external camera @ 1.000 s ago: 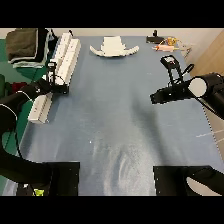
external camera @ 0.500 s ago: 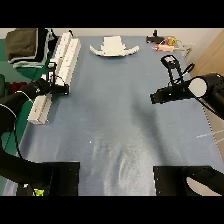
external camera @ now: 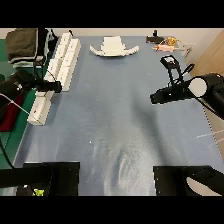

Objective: Fold the box.

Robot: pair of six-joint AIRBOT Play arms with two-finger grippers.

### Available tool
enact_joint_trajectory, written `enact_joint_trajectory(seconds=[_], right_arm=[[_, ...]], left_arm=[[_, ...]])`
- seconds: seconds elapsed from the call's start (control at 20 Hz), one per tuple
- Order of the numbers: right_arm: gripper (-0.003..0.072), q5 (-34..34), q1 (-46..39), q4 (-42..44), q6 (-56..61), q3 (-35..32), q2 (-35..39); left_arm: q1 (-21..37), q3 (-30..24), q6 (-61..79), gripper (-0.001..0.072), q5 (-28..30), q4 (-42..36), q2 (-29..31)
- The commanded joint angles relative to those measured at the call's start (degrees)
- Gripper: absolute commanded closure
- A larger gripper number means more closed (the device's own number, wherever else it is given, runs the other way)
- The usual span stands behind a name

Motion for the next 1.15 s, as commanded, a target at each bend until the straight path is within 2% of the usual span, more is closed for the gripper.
enact_joint_trajectory(seconds=[0.0,0.05,0.1,0.3,0.55,0.75,1.1], right_arm=[[0.0678,-0.04,0.07,4.35,-0.39,0.07,-0.52],[0.0679,-0.07,0.04,6.51,-1.51,0.11,-1.36],[0.0679,-0.11,0.07,8.87,-3.32,0.22,-2.56],[0.0679,-0.07,0.52,20.41,-9.57,4.02,-9.73],[0.0678,-1.42,6.69,21.66,-10.14,11.43,-16.81],[0.0679,-1.38,8.02,21.64,-10.14,11.47,-16.90],[0.0679,-1.36,7.96,21.64,-10.12,11.45,-16.90]], left_arm=[[-1.40,0.15,0.07,0.0098,-4.00,-3.67,7.69],[-2.45,0.31,0.09,0.0450,-5.86,-5.51,9.40],[-3.91,0.72,0.31,0.0694,-8.11,-7.06,10.86],[-13.70,5.55,-2.71,0.0694,-16.35,-8.15,11.15],[-24.59,7.17,-10.16,0.0693,-16.83,-8.15,8.61],[-27.19,7.15,-10.21,0.0693,-16.94,-8.20,8.39],[-27.39,7.17,-10.21,0.0693,-16.87,-8.17,8.39]])
